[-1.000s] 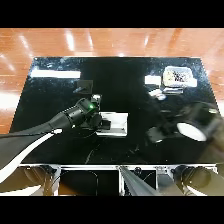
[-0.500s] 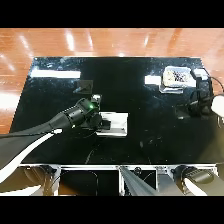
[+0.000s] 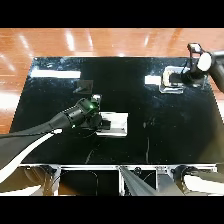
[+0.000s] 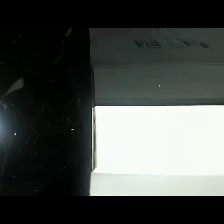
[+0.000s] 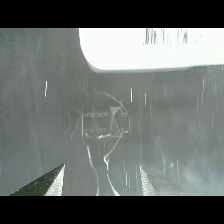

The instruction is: Fold the box and place the chain.

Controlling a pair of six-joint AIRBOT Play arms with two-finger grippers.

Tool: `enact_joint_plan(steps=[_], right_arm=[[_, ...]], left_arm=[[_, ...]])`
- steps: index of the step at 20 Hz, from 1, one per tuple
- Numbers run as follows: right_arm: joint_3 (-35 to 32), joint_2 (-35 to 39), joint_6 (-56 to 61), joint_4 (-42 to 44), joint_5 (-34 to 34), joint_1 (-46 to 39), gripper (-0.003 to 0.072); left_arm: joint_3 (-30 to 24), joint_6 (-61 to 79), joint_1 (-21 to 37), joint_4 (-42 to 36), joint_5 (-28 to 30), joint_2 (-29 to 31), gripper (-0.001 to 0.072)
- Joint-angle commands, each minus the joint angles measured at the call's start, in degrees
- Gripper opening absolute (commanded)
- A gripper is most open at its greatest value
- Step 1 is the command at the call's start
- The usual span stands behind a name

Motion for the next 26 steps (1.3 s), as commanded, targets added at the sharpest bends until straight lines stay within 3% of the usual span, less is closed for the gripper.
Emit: enact_joint_plan(steps=[1,4,8,20,21,22,23,26], right_arm=[[14.3,-14.2,3.1,3.4,0.9,-2.8,0.0557],[20.0,-20.0,6.9,8.1,1.3,-6.4,0.0556],[20.4,-22.9,6.9,19.0,1.3,-10.3,0.0539],[20.4,-27.1,11.0,26.0,-7.8,-10.5,0.0538],[20.4,-27.1,10.8,26.3,-7.7,-10.4,0.0428],[20.4,-27.1,10.0,26.7,-7.4,-10.5,0.0185],[20.4,-27.1,9.0,27.0,-6.5,-10.5,0.0012],[20.5,-25.7,7.6,26.7,-3.8,-10.6,0.0012]], left_arm=[[0.0,0.0,0.0,0.0,0.1,0.0,0.0024],[0.0,0.0,0.0,0.0,0.1,0.0,0.0023],[0.0,0.0,0.0,0.0,0.2,0.0,0.0023],[0.0,0.0,0.0,0.0,0.2,0.0,0.0023],[0.0,0.0,0.0,0.0,0.2,0.0,0.0023],[0.0,0.0,0.0,0.0,0.2,0.0,0.0023],[0.0,0.0,0.0,0.0,0.2,0.0,0.0023],[0.0,0.0,0.0,0.0,0.1,0.0,0.0023]])
